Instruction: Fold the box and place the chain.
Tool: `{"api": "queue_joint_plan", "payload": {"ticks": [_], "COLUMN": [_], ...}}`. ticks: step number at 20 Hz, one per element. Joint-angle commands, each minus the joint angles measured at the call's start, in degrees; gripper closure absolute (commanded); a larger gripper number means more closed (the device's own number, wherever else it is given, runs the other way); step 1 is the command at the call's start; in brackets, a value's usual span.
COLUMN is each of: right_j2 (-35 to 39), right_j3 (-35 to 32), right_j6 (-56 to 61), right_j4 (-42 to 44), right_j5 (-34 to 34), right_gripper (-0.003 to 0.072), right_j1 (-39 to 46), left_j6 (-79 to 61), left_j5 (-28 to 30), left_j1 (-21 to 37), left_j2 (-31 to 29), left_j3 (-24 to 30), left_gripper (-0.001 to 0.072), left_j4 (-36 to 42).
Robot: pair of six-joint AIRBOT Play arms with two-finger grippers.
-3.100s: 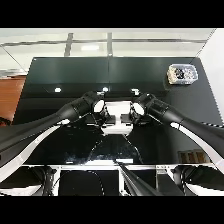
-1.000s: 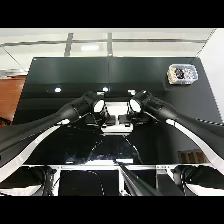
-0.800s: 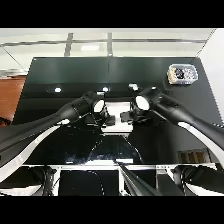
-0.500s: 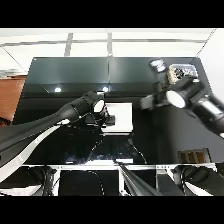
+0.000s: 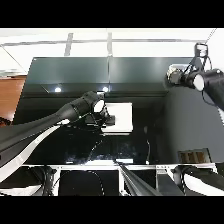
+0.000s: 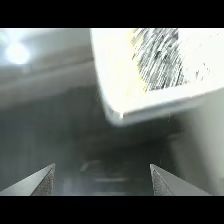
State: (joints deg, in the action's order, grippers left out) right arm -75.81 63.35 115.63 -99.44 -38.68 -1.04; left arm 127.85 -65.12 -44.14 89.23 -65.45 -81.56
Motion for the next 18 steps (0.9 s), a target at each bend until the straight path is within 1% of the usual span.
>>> {"api": "queue_joint_plan", "payload": {"ticks": [1, 2, 3, 4, 5, 6, 7, 8, 10, 15, 18], "right_j2": [-15.0, -19.8, -24.5, -28.2, -31.4, -33.4, -34.4, -35.0, -35.3, -36.0, -36.6], "right_j3": [17.0, 23.6, 29.9, 34.6, 38.0, 39.5, 39.6, 39.6, 39.6, 39.6, 39.6], "right_j6": [0.0, -0.1, 0.0, 0.3, 0.8, 1.3, 2.5, 3.2, 3.7, 4.3, 5.2], "right_j4": [12.4, 16.2, 21.8, 27.5, 34.1, 39.8, 44.0, 44.9, 43.3, 42.2, 42.3], "right_j5": [-4.6, -9.0, -13.5, -17.2, -20.0, -20.9, -20.7, -20.7, -20.2, -20.6, -18.8], "right_gripper": [-0.0034, -0.0034, -0.0034, -0.0034, 0.0025, 0.0133, 0.0133, 0.0133, 0.0132, 0.0133, 0.0133], "right_j1": [7.7, 8.8, 10.3, 11.8, 13.4, 14.9, 16.2, 16.9, 17.8, 17.4, 17.0], "left_j6": [0.0, 0.0, 0.0, 0.0, 0.0, 0.0, 0.0, 0.0, 0.0, 0.0, 0.0], "left_j5": [-0.1, -0.1, -0.1, -0.1, -0.1, -0.1, -0.1, -0.1, -0.1, -0.1, -0.1], "left_j1": [0.0, 0.0, 0.0, 0.0, 0.0, 0.0, 0.0, 0.0, 0.0, 0.0, 0.0], "left_j2": [0.0, 0.0, 0.0, 0.0, 0.0, 0.0, 0.0, 0.0, 0.0, 0.0, 0.0], "left_j3": [0.0, 0.0, 0.0, 0.0, 0.0, 0.0, 0.0, 0.0, 0.0, 0.0, 0.0], "left_gripper": [0.0681, 0.0681, 0.068, 0.0681, 0.0681, 0.0681, 0.0681, 0.068, 0.0681, 0.0681, 0.068], "left_j4": [0.0, 0.0, 0.0, 0.0, 0.0, 0.0, 0.0, 0.0, 0.0, 0.0, 0.0]}}
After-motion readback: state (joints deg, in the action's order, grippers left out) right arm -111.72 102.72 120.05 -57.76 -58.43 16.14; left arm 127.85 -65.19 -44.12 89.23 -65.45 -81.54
